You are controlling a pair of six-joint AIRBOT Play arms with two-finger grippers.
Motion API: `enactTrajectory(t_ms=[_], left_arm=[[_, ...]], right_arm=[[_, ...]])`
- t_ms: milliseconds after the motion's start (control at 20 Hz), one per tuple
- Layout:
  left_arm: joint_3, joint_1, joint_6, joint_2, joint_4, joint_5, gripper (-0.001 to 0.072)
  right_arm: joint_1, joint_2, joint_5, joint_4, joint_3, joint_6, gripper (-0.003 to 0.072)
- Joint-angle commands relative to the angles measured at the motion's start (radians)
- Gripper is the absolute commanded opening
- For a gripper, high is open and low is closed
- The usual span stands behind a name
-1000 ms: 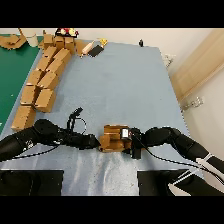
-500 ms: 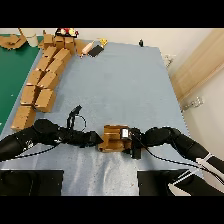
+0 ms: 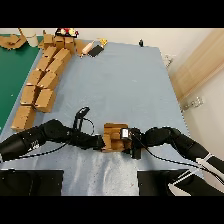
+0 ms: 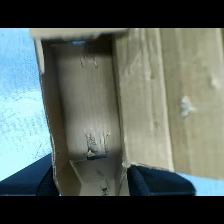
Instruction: Fold the box.
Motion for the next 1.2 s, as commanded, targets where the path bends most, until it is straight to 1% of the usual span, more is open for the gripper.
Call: enactTrajectory(t_ms=[0,100,150,300,400,600,750,850,950,1050,1150], left_arm=[[0.094,-0.101,-0.430,-0.019,0.397,0.004,0.0471],[0.148,-0.125,-0.534,-0.074,0.497,-0.045,0.0471],[0.176,-0.136,-0.548,-0.108,0.517,-0.054,0.0471],[0.261,-0.168,-0.549,-0.198,0.525,-0.089,0.0471],[0.296,-0.188,-0.549,-0.238,0.528,-0.127,0.0471],[0.301,-0.200,-0.603,-0.240,0.606,-0.199,0.0470],[0.306,-0.200,-0.601,-0.240,0.607,-0.180,0.0470],[0.325,-0.200,-0.603,-0.241,0.616,-0.180,0.0470],[0.355,-0.210,-0.663,-0.241,0.687,-0.185,0.0470],[0.380,-0.236,-0.689,-0.255,0.756,-0.221,0.0470],[0.394,-0.258,-0.703,-0.277,0.762,-0.252,0.0470]], right_arm=[[0.000,0.000,0.000,0.000,0.001,0.000,0.0502],[0.000,0.000,0.000,0.000,0.001,0.000,0.0502],[0.000,0.000,-0.001,0.000,0.001,0.000,0.0502],[0.000,0.001,-0.002,0.003,0.001,0.000,0.0502],[0.000,0.000,-0.002,0.003,0.001,0.000,0.0502],[0.000,0.000,-0.002,0.003,0.001,0.000,0.0502],[0.000,0.000,-0.002,0.003,0.001,0.000,0.0502],[0.000,0.000,-0.002,0.003,0.001,0.000,0.0502],[0.000,0.000,-0.002,0.003,0.001,0.000,0.0502],[0.000,0.000,-0.002,0.003,0.001,0.000,0.0502],[0.000,0.000,-0.002,0.003,0.001,0.000,0.0502]])
